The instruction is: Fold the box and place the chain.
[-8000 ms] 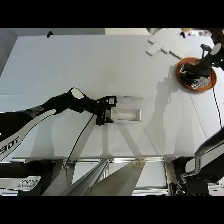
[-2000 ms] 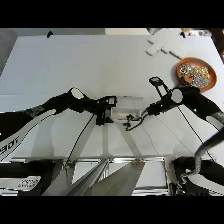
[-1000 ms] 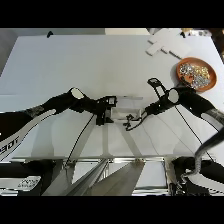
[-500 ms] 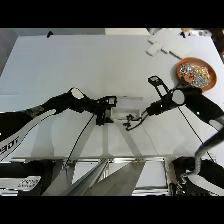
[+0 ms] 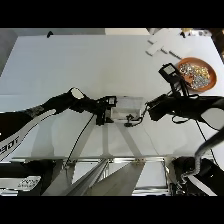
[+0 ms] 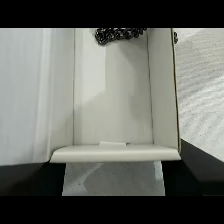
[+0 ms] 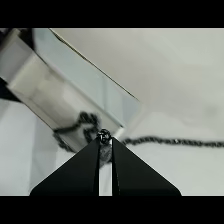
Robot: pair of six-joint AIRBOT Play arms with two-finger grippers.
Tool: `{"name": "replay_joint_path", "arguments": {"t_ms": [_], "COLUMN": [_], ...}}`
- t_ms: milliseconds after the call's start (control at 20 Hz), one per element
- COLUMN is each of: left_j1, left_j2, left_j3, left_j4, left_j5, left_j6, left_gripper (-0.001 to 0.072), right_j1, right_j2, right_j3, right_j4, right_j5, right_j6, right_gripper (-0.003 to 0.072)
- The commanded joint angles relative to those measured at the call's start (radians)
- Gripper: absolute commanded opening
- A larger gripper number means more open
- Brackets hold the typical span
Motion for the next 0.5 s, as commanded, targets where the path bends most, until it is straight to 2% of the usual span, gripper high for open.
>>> {"name": "replay_joint_path", "arguments": {"t_ms": [0,100,450], "left_j1": [0.0,0.0,0.0], "left_j2": [0.0,0.0,0.0], "left_j3": [0.0,0.0,0.0], "left_j4": [0.0,0.0,0.0], "left_j5": [0.0,0.0,0.0], "left_j6": [0.001,0.0,0.0], "left_gripper": [0.0326,0.0326,0.0326], "right_j1": [0.023,0.023,0.023], "right_j2": [0.09,0.099,0.1], "right_j3": [0.001,0.001,0.001], "right_j4": [0.075,0.14,0.492], "right_j5": [-0.093,-0.151,-0.324], "right_j6": [-0.004,-0.042,-0.384], "right_gripper": [0.0021,0.0021,0.0021]}}
